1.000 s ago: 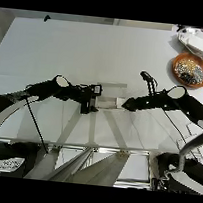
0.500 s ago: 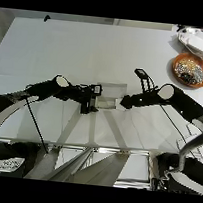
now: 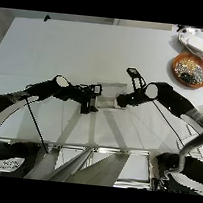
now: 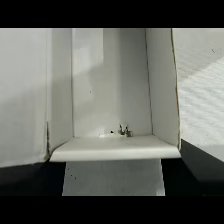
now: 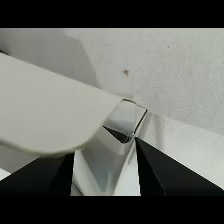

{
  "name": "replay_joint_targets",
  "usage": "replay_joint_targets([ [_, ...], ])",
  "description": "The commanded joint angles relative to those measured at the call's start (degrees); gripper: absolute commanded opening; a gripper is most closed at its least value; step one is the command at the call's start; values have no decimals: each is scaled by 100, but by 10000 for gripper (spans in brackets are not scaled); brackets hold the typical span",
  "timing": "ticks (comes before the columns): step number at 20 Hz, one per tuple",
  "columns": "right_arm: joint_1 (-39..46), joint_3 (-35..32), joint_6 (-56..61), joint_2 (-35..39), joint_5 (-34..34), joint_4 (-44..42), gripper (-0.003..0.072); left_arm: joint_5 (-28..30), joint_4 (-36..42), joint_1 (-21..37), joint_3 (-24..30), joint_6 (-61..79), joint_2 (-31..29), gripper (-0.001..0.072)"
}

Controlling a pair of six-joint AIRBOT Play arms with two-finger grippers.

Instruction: Fold the box and place the chain.

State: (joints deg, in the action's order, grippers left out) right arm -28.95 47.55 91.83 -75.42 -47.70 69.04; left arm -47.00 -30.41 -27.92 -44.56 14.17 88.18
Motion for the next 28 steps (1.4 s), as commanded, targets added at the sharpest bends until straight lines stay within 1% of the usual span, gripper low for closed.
replay_joint_targets([
  [1,-348,258,1064,-184,-358,944,403,4,-4,-2,2,13,-4,151],
  [3,-538,396,1513,-352,-564,1204,403,2,-7,-2,2,13,-4,151],
  [8,-841,518,2516,-605,-638,1526,399,2,-7,-2,2,13,-4,151],
  [11,-896,518,2955,-737,-516,1611,384,2,-4,-2,2,13,-4,151],
  [13,-896,518,2970,-782,-522,1606,290,2,-7,-2,2,13,-4,151],
  [14,-896,518,2970,-796,-560,1606,262,2,-7,-2,2,13,-4,151],
  [16,-896,518,2968,-822,-584,1604,154,2,-4,-2,2,13,-4,151],
  [17,-896,518,2968,-846,-586,1600,148,2,-7,-2,2,13,-4,151],
  [18,-896,518,2968,-874,-586,1600,65,2,-4,-2,2,13,-4,151],
  [19,-896,518,2968,-903,-588,1600,33,0,-4,-2,2,13,-4,151],
  [20,-896,518,2968,-940,-597,1600,21,2,-4,-2,2,13,-4,151],
  [23,-896,518,2966,-966,-621,1606,21,0,-4,-2,2,13,-4,151],
  [24,-896,518,2962,-966,-621,1606,63,2,-7,-2,2,13,-4,151],
  [25,-896,518,2962,-966,-616,1604,190,2,-4,-2,2,13,-4,151],
  [26,-896,518,2962,-966,-621,1604,201,0,-7,-2,2,13,-4,151],
  [27,-896,518,2962,-966,-636,1606,167,2,-4,-2,2,13,-4,151],
  [28,-896,518,2959,-966,-658,1606,111,2,-7,-2,2,13,-4,151],
])
